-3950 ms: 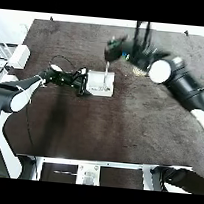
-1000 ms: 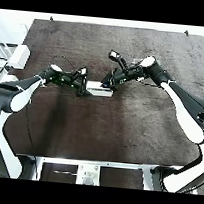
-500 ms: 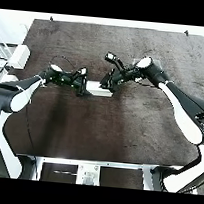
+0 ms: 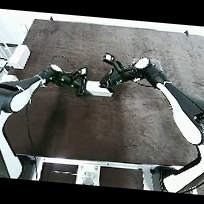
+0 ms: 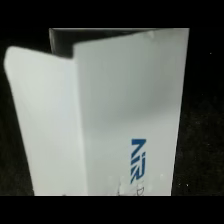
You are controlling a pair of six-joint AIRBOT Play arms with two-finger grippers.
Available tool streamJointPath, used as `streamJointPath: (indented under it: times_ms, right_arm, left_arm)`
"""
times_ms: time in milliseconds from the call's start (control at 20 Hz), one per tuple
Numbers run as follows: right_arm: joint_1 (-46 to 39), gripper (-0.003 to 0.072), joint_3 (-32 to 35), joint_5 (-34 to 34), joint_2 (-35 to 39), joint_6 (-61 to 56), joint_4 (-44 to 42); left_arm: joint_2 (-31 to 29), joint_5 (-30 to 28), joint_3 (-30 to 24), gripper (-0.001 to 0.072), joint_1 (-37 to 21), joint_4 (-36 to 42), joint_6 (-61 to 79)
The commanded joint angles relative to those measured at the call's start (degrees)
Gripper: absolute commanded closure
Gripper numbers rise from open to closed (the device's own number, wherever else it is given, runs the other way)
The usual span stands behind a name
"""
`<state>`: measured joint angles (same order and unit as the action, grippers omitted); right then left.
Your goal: Fold the box and place the chain.
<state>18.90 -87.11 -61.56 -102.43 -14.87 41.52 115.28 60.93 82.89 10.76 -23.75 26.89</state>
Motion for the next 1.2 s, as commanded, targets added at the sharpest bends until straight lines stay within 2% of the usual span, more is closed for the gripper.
streamJointPath:
  times_ms: [0, 1150]
  right_arm:
    - [0.07, 0.0455, -0.04, 2.58, -0.02, 0.15, 0.11]
    - [2.47, 0.0466, 0.96, 5.62, -0.04, -1.14, 4.24]
  left_arm:
    - [0.02, 0.0, 0.0, 0.0241, 0.0, -0.02, 0.11]
    - [0.02, 0.0, 0.0, 0.0241, 0.0, -0.02, 0.13]
